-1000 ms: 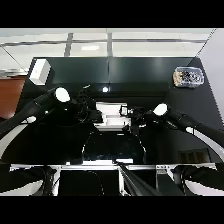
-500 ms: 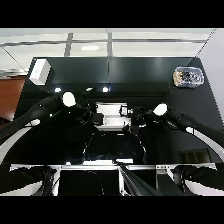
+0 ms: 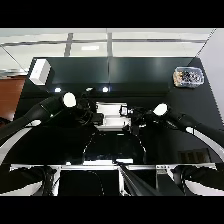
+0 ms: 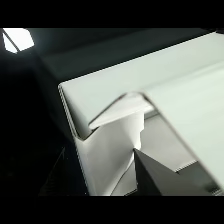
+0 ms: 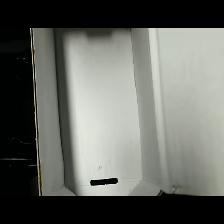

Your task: Fold the box and place the chain.

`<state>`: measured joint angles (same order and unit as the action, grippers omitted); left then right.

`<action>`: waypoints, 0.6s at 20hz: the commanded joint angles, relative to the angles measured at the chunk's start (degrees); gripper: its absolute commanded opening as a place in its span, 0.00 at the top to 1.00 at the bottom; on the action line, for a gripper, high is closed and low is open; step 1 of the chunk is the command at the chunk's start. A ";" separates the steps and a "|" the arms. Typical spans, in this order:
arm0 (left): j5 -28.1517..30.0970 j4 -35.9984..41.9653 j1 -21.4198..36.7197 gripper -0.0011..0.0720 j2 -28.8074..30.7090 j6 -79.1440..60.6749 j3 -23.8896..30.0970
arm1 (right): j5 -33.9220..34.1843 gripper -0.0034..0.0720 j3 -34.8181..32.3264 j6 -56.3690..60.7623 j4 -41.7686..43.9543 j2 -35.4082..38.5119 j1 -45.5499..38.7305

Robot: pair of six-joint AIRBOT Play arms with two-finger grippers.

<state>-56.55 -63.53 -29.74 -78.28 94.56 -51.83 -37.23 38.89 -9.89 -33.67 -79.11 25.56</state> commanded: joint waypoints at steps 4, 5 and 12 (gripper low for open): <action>0.55 -10.12 -3.63 0.31 -0.02 7.96 -1.77 | -0.02 0.78 0.02 0.02 0.00 0.00 -0.04; 0.96 -11.45 -4.57 0.31 -0.02 9.14 -2.40 | -0.02 0.79 0.02 0.02 0.00 0.00 -0.04; -1.01 -17.18 -7.23 0.32 -3.15 20.68 -6.38 | -0.02 0.78 0.02 0.02 0.00 0.00 -0.04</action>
<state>-56.36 -76.53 -35.73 -80.14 108.97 -56.82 -37.23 38.89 -9.87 -33.67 -79.11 25.56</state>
